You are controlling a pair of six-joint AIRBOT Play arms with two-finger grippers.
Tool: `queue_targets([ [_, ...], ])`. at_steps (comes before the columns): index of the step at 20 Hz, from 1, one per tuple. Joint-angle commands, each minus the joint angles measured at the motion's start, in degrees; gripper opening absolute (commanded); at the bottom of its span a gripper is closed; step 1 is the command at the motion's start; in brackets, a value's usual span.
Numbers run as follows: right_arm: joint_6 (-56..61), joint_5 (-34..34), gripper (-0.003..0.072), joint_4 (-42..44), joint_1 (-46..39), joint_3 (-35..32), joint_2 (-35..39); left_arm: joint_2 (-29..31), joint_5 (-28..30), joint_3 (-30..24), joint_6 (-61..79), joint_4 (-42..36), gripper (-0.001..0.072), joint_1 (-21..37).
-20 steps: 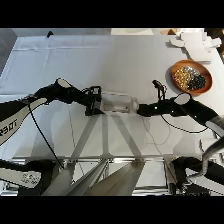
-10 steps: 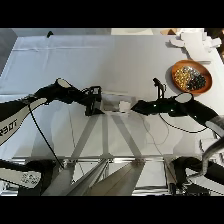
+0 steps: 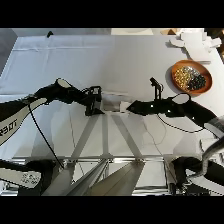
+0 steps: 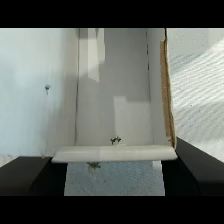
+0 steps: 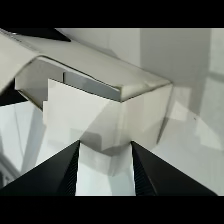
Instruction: Fold the box and place the chain.
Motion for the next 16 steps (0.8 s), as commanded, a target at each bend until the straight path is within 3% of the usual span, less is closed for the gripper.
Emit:
queue_targets([
  [1, -0.6, -5.3, 0.0370, 0.1, 2.7, 0.2, 0.0, 0.0, 0.0, 0.0, 0.0, 0.0, 0.0321, 0.0],
  [7, -0.2, -10.7, 0.0368, -5.2, 5.7, 0.3, 0.0, 0.0, 0.0, 0.0, 0.0, 0.0, 0.0321, 0.0],
  [10, 5.2, -11.1, 0.0368, -12.6, 6.7, 1.5, 0.0, 0.0, 0.0, 0.0, 0.0, 0.0, 0.0321, 0.0],
  [16, 12.8, -11.6, 0.0357, -18.0, 6.7, 2.7, 0.0, 0.0, 0.0, 0.0, 0.0, 0.0, 0.0321, 0.0],
])
